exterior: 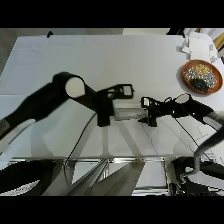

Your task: Fold the box and place the chain.

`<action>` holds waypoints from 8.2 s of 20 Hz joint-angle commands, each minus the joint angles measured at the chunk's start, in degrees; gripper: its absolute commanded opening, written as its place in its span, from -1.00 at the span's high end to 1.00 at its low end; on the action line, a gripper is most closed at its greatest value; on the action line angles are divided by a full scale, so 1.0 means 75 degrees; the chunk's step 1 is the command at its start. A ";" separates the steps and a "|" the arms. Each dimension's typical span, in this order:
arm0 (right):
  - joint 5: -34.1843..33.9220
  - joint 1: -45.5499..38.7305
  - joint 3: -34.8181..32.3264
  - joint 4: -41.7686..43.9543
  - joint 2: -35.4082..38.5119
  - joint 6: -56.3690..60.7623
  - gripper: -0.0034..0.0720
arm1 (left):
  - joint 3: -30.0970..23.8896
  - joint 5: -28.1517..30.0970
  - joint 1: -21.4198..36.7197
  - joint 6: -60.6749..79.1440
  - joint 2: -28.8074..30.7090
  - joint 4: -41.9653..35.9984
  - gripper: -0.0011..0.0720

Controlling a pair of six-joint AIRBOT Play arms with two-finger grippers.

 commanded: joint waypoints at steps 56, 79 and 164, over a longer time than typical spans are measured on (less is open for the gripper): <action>0.0012 -0.0003 -0.0003 -0.0006 0.0006 -0.0006 0.20 | -0.2387 0.3080 0.0659 0.2291 -0.0396 0.0653 -0.27; 0.0015 -0.0003 -0.0003 -0.0003 0.0006 -0.0006 0.20 | -0.2384 0.3949 0.0140 0.3413 -0.0781 -0.0032 0.42; 0.0012 -0.0003 -0.0003 -0.0003 0.0009 -0.0006 0.20 | -0.2264 0.2404 0.1000 -0.5269 -0.0195 -0.1757 0.49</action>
